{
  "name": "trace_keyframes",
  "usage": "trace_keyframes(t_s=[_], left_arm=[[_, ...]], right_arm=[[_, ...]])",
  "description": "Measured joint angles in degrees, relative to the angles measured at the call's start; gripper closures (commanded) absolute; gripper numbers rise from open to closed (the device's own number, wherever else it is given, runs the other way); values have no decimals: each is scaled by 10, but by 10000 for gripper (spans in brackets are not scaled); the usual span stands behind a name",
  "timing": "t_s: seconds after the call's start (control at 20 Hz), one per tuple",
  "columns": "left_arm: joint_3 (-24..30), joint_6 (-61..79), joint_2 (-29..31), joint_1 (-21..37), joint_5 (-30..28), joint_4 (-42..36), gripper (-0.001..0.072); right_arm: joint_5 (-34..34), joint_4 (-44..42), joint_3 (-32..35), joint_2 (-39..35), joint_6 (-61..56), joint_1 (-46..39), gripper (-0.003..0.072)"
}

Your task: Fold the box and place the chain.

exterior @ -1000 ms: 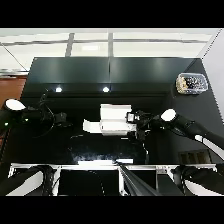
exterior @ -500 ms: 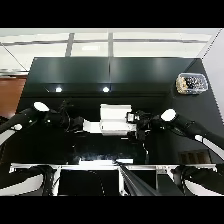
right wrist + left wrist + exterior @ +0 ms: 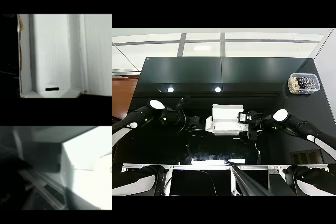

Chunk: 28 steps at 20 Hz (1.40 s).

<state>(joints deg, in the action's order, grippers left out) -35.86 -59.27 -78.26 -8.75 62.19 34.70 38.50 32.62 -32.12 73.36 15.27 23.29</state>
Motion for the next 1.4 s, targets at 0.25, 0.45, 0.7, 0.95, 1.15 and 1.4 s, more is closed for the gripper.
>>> trace_keyframes(t_s=[0.25, 0.45, 0.7, 0.95, 1.15, 1.4], left_arm=[[-41, 11, 0, -5, 33, -8, -3], [-64, 6, 0, -28, 43, -10, 14], [-95, -47, 0, -75, 33, 22, 90], [-118, -100, 0, -113, 27, 48, 136], [-133, -129, 0, -135, 14, 58, 177], [-144, -173, 0, -161, -12, 98, 216]], right_arm=[[0, 0, 0, 0, 0, 0, 197], [0, 0, 0, 0, 0, 0, 196], [0, 0, 0, 0, 0, 0, 197], [0, 0, 0, 0, 0, 0, 196], [0, 0, 0, 0, 0, 0, 197], [0, 0, 0, 0, 0, 0, 197]])
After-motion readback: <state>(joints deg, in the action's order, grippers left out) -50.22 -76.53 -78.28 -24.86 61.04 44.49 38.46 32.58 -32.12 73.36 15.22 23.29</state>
